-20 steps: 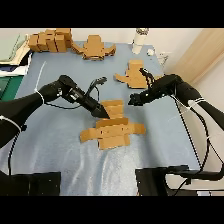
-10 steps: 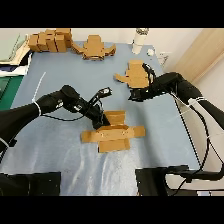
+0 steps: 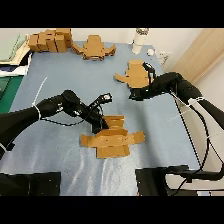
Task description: Fold the box.
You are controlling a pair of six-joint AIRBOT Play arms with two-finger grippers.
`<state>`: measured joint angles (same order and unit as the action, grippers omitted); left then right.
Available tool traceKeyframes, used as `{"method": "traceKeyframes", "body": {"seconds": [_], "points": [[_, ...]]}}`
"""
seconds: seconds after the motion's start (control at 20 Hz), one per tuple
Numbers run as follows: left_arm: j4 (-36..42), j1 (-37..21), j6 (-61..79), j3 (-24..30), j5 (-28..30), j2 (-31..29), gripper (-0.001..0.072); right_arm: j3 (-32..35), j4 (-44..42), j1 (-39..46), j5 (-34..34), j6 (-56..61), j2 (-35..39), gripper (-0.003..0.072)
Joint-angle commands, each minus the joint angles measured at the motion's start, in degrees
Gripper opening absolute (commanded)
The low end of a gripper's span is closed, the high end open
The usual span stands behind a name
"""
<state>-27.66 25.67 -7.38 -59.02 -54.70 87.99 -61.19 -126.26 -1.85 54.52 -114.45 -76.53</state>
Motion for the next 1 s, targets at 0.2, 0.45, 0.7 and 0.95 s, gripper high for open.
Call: {"method": "traceKeyframes", "body": {"seconds": [0.2,0.45,0.7,0.95], "points": [[-0.63,0.07,-0.13,1.62,-1.95,0.0,0.0012,-0.02,0.0,-0.04,0.35,0.02,0.04,0.0005],[-0.61,0.0,-0.13,1.73,-2.08,0.0,0.0013,-0.02,5.97,-0.07,8.59,8.02,0.5,0.0004],[-0.39,0.04,-0.09,1.73,-2.78,0.0,0.0013,2.08,22.56,-3.19,27.17,23.82,6.23,0.0003],[-0.39,0.02,-0.09,1.73,-2.75,0.0,0.0013,12.39,23.1,-14.14,29.44,28.74,19.12,0.0003]]}}
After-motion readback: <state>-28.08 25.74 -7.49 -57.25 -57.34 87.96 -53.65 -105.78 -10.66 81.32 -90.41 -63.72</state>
